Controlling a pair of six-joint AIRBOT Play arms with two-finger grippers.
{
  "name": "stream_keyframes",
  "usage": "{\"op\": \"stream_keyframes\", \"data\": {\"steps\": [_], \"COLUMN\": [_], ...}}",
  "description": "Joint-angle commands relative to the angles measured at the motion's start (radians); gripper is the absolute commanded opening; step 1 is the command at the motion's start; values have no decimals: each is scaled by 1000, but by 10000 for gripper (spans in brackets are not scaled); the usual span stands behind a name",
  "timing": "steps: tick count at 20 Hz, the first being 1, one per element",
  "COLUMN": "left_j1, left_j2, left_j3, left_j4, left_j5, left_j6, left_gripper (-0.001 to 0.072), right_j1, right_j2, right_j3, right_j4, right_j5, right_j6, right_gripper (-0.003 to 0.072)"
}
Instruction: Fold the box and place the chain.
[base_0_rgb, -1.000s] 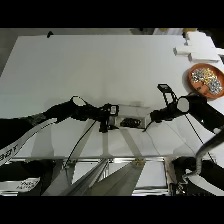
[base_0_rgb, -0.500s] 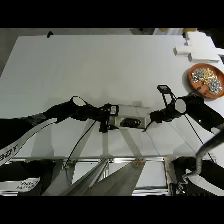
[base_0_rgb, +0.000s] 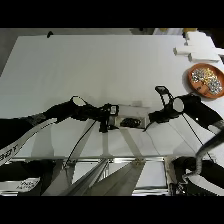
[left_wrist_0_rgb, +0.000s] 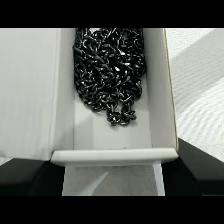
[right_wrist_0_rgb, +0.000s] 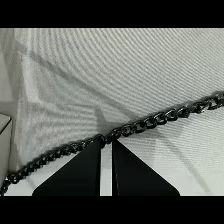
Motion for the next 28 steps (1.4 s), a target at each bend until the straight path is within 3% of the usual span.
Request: {"op": "stream_keyframes", "data": {"steps": [1,4,8,13,20,28], "left_j1": [1,0,0,1,0,0], "left_j2": [0,0,0,0,0,0], "left_j3": [0,0,0,0,0,0], "left_j4": [0,0,0,0,0,0], "left_j5": [0,0,0,0,0,0], "left_j6": [0,0,0,0,0,0], "left_gripper": [208,208,208,208,208,208], "right_j1": [0,0,0,0,1,1], "right_j2": [79,207,429,585,591,461], "right_j3": [2,3,3,3,2,-1], "right_j4": [0,39,252,424,685,595], "right_j5": [47,126,214,225,108,105], "right_j6": [-29,-65,-142,-161,-246,-320], "right_gripper": [14,14,15,15,15,16]}}
